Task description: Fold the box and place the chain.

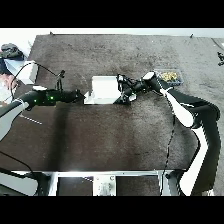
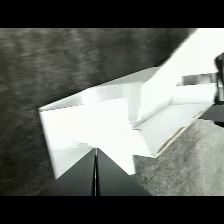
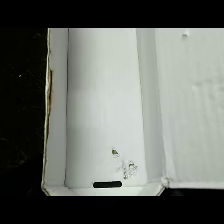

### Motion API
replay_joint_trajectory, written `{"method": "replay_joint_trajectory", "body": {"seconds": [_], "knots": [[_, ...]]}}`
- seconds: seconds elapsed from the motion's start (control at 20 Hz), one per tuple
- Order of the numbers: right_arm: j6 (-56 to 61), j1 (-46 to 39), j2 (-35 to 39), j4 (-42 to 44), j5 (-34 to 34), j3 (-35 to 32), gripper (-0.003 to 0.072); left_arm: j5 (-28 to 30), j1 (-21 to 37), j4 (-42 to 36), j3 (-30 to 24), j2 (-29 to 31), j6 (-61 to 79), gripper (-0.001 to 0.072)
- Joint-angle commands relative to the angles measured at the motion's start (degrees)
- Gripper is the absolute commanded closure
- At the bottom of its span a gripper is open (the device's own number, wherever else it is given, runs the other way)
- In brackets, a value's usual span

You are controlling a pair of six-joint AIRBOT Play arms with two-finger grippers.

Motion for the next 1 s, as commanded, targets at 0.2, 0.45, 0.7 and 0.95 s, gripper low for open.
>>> {"method": "replay_joint_trajectory", "body": {"seconds": [0.2,0.45,0.7,0.95], "knots": [[0.0,0.07,-0.04,0.0,0.02,-0.02,0.0283,2.82,0.85,4.09,-0.02,0.0,-1.46,0.07],[0.0,0.07,-0.04,0.02,0.02,-0.02,0.0283,1.44,3.06,10.05,-0.02,0.0,-5.53,0.07],[0.0,0.07,-0.04,0.0,0.02,-0.02,0.0283,1.49,1.4,10.82,-0.02,-1.9,-8.28,0.0701],[0.0,0.07,-0.04,0.0,0.02,-0.02,0.0283,-0.24,1.4,7.26,-0.02,-2.64,-6.25,0.07]]}}
